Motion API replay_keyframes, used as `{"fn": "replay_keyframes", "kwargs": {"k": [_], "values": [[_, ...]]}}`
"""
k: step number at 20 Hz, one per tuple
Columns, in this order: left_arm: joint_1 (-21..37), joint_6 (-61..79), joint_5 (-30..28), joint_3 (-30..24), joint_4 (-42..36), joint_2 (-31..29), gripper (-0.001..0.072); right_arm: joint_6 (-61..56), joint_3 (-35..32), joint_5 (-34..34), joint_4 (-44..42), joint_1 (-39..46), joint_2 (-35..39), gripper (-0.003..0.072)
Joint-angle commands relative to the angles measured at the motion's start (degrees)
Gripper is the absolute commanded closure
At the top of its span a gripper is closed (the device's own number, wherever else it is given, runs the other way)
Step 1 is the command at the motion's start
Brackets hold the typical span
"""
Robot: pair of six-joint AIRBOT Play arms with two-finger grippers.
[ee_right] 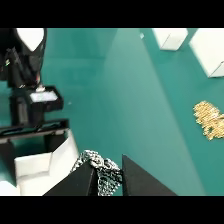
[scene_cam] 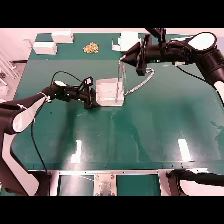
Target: Fold the box and place the chain.
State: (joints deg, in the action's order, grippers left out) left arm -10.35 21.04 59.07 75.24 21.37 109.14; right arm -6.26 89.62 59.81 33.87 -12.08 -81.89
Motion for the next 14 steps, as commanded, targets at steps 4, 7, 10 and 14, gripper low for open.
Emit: {"fn": "replay_keyframes", "kwargs": {"k": [4,7,10,14], "values": [[0.0,0.0,0.0,0.0,0.0,0.0,0.0176,0.9,3.1,-5.9,-0.9,-2.3,0.5,0.0682],[0.0,0.0,0.0,0.0,0.0,0.0,0.0176,0.6,3.1,-5.7,-0.8,-3.1,0.5,0.0682],[0.0,0.0,0.0,0.0,0.0,0.0,0.0176,-0.5,3.1,-4.9,-0.8,-3.4,0.4,0.0682],[0.0,0.0,0.0,0.0,0.0,0.0,0.0176,-2.0,2.3,-4.9,-0.9,-3.5,0.1,0.0682]]}}
